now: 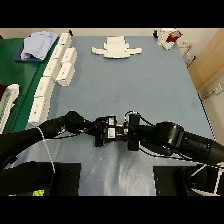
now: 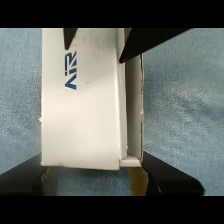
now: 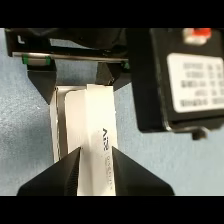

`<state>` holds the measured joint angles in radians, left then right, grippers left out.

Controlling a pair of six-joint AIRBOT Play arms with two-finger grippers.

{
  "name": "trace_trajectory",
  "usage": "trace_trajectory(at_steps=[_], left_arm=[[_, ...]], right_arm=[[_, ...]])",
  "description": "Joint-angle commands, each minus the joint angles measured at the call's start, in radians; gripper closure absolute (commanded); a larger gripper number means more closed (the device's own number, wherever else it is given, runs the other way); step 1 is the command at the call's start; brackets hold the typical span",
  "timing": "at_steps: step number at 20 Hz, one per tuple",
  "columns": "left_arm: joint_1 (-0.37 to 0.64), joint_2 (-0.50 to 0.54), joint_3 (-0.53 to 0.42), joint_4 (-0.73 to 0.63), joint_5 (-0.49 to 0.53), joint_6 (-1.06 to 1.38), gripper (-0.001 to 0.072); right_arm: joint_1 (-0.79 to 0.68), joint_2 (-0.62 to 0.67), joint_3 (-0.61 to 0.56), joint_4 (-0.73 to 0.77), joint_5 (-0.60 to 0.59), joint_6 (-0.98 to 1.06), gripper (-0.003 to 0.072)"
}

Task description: Fold the box.

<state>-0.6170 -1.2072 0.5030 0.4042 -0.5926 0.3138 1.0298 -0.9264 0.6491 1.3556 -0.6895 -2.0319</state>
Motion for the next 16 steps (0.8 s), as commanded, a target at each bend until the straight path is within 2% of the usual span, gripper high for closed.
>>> trace_trajectory(at_steps=[1, 16], left_arm=[[0.0, 0.0, 0.001, 0.0, -0.001, 0.001, 0.0248], [0.0, 0.0, 0.001, 0.0, -0.001, 0.001, 0.0248]], right_arm=[[0.0, -0.003, 0.001, 0.015, 0.0, -0.003, 0.0416], [0.001, -0.015, -0.017, 0.066, 0.0, -0.003, 0.0425]])
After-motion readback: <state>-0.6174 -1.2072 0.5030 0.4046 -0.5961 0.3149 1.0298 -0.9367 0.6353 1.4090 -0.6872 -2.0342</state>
